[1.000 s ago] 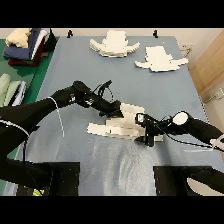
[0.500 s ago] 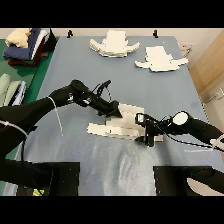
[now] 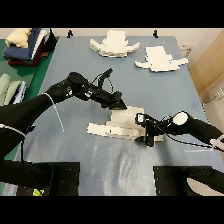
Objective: Fold the box.
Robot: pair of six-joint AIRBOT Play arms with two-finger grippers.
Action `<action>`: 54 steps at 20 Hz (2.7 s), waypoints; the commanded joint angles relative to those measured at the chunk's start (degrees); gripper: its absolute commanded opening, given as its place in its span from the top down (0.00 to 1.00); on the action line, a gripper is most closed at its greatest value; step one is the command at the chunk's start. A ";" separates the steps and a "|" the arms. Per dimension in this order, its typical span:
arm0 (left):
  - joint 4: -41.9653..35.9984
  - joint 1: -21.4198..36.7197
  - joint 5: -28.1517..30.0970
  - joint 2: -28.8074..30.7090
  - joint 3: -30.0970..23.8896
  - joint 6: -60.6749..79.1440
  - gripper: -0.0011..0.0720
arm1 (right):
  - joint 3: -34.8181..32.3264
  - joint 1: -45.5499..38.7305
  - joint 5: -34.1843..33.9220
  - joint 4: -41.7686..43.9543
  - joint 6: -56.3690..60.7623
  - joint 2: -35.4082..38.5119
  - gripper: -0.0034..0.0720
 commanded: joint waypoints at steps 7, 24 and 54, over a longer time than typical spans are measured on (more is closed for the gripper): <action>15.47 -0.85 5.64 -3.61 2.03 -8.98 0.97 | 0.07 0.00 0.00 0.07 0.07 0.02 0.30; 18.75 -2.01 1.36 -7.91 2.47 -10.97 0.97 | 0.04 0.00 0.00 0.09 0.07 0.02 0.30; 28.96 4.66 1.42 24.52 -22.69 60.89 0.03 | 0.04 0.00 0.00 0.07 0.07 0.02 0.30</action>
